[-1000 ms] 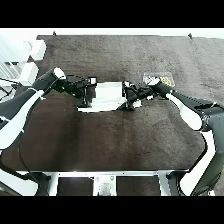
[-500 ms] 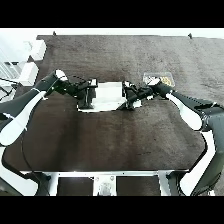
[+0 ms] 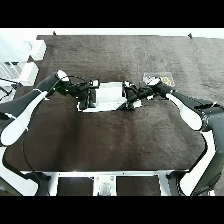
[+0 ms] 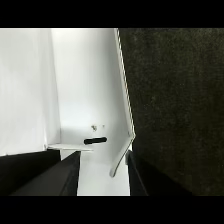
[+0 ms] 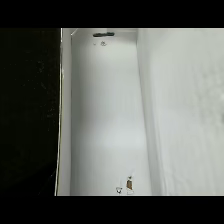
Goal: Fold the box and place the chain.
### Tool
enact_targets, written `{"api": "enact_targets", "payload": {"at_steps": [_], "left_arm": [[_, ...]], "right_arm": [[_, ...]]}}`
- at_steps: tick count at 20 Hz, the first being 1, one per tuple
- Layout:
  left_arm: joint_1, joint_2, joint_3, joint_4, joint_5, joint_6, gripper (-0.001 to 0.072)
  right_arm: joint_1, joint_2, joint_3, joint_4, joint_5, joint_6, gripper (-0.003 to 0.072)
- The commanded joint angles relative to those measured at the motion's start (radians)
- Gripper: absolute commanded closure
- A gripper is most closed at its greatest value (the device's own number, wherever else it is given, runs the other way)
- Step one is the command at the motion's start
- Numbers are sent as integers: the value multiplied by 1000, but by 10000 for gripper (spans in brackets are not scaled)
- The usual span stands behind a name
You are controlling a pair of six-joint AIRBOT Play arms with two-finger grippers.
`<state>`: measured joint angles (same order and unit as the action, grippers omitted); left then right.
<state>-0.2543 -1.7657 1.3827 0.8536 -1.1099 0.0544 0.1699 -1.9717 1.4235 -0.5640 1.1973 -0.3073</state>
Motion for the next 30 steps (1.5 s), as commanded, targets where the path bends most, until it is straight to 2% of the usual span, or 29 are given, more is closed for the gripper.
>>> {"api": "enact_targets", "payload": {"at_steps": [1,7,13,14,15,18,20,21,27,28,29,30], "left_arm": [[-3,-1,0,-14,16,-1,372],[-6,-1,0,-48,48,9,372],[-56,-31,0,-49,71,33,373],[-57,-34,0,-48,82,33,384],[-57,-34,0,-54,93,33,466],[-57,-35,0,-70,109,33,466],[-57,-36,0,-76,94,33,254],[-57,-36,0,-76,94,29,212],[-56,-36,0,-72,8,22,209],[-56,-36,0,-72,9,22,174],[-56,-36,0,-73,23,6,-11],[-56,-36,0,-71,42,-14,-10]], "right_arm": [[1,-1,0,0,0,0,231],[1,-1,0,0,0,0,231],[1,-1,0,0,0,0,231],[1,-1,0,0,0,0,231],[1,-1,0,0,0,0,231],[1,-1,0,0,0,0,232],[1,-1,0,0,0,0,232],[1,-1,0,0,0,0,231],[1,-1,0,0,0,0,231],[1,-1,0,0,0,0,231],[1,-1,0,0,0,0,231],[1,-1,0,0,0,0,232]]}}
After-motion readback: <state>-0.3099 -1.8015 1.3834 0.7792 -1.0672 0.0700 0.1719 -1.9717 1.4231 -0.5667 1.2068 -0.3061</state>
